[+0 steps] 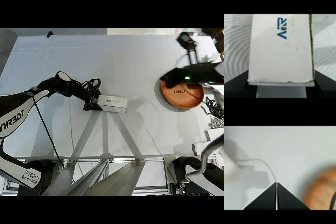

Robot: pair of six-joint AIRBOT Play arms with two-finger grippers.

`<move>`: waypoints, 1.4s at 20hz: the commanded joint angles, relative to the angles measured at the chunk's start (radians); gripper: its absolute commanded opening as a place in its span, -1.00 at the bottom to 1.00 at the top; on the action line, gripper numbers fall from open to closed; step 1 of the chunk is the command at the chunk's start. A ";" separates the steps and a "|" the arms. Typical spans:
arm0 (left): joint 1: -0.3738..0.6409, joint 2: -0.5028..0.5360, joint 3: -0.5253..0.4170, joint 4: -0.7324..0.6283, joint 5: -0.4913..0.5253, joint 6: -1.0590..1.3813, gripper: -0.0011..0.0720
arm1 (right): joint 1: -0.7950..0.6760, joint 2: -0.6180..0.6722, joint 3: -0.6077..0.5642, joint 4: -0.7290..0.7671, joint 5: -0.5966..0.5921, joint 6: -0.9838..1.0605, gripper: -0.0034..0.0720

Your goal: Fold the box and place the chain.

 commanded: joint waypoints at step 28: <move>0.009 0.614 0.001 0.720 -0.103 -0.920 -0.94 | -0.371 0.048 0.000 -0.182 0.113 0.230 -0.89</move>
